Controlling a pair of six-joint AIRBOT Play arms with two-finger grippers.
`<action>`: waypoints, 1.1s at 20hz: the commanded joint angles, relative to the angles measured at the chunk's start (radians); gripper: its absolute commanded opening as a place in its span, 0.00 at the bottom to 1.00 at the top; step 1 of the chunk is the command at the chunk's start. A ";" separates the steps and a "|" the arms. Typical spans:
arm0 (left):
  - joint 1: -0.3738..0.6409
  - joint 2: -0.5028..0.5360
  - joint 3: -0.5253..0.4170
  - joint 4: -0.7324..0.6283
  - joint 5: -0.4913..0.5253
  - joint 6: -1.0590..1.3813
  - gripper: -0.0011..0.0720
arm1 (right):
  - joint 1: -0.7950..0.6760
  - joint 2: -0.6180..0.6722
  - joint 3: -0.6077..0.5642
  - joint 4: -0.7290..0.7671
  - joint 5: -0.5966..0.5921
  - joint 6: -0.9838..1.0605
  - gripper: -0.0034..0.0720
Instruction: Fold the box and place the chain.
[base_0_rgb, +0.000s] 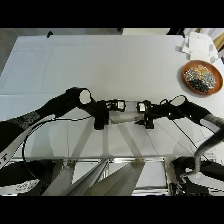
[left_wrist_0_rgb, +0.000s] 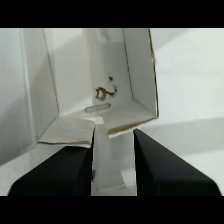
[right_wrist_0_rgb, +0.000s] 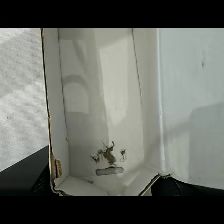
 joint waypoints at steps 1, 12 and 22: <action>-0.016 -0.001 0.000 -0.016 0.068 0.000 0.36 | 0.000 0.001 0.000 0.000 0.000 0.001 0.59; -0.068 -0.025 0.000 -0.055 0.138 0.000 0.14 | 0.000 0.001 0.000 0.000 0.000 0.001 0.59; -0.080 -0.031 0.000 -0.081 0.111 -0.032 0.02 | 0.000 0.001 0.000 0.000 0.000 0.001 0.59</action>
